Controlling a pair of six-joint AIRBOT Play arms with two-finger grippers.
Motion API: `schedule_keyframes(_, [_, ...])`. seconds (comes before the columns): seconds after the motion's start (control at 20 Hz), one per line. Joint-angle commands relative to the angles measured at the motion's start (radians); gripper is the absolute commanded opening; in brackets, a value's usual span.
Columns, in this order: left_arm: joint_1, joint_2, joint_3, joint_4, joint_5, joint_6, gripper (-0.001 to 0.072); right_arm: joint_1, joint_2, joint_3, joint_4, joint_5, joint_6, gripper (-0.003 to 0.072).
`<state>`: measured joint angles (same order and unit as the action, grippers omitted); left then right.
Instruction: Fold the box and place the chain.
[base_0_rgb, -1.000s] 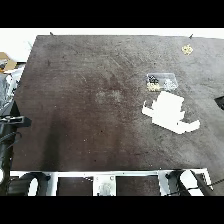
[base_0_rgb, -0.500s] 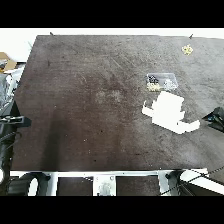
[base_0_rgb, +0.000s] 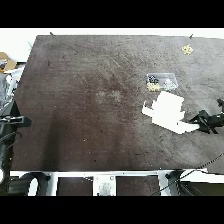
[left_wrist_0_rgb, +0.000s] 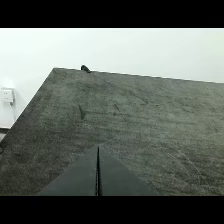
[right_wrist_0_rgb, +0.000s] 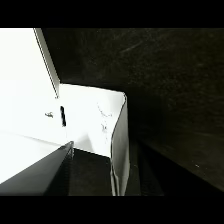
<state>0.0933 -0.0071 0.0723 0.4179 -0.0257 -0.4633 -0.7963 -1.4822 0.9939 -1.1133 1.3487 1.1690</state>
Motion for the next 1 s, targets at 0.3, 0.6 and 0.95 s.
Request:
schedule_keyframes(0.3, [0.000, 0.000, 0.000, 0.000, 0.000, 0.000, 0.0011, 0.005, -0.037, -0.044, 0.113, 0.012, -0.123, 0.0065])
schedule_keyframes(0.6, [0.000, 0.000, 0.000, 0.000, 0.000, 0.000, 0.0011, -0.055, 0.093, -0.167, 0.276, 0.185, -0.239, -0.0001])
schedule_keyframes(0.95, [0.000, 0.000, 0.000, 0.000, 0.000, 0.000, 0.0011, 0.228, 0.253, -0.425, 0.433, 0.058, -0.269, -0.0001])
